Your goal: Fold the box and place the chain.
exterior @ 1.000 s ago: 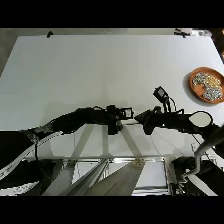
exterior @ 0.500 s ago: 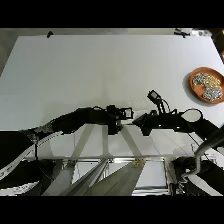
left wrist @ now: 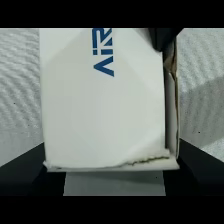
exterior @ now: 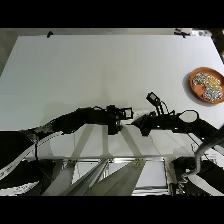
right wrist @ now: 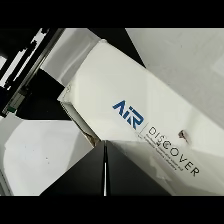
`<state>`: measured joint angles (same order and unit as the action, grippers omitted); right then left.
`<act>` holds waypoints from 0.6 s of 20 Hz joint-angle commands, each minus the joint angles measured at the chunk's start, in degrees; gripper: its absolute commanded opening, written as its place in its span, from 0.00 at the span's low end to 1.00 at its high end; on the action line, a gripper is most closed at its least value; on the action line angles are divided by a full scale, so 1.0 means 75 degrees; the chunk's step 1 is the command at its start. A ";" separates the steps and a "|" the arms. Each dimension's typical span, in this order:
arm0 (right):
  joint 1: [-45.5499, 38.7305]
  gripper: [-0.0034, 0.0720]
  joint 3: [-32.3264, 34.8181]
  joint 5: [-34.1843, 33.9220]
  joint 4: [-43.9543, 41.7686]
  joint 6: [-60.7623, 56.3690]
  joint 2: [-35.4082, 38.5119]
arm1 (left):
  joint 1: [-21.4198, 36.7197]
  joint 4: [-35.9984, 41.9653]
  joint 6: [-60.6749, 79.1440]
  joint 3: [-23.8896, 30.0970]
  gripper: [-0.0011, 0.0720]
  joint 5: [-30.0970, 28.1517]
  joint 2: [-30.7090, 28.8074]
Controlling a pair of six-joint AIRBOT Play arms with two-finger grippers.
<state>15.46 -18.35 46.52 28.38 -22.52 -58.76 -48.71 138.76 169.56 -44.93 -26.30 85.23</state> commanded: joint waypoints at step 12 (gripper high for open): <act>-0.0557 0.05 0.0082 -0.0662 -0.0420 0.0271 0.1705 | 0.0006 0.0006 -0.0006 0.0003 0.20 -0.0003 -0.0006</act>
<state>13.15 -17.63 41.04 26.72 -20.60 -50.06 -48.71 138.87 169.38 -44.93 -26.28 85.23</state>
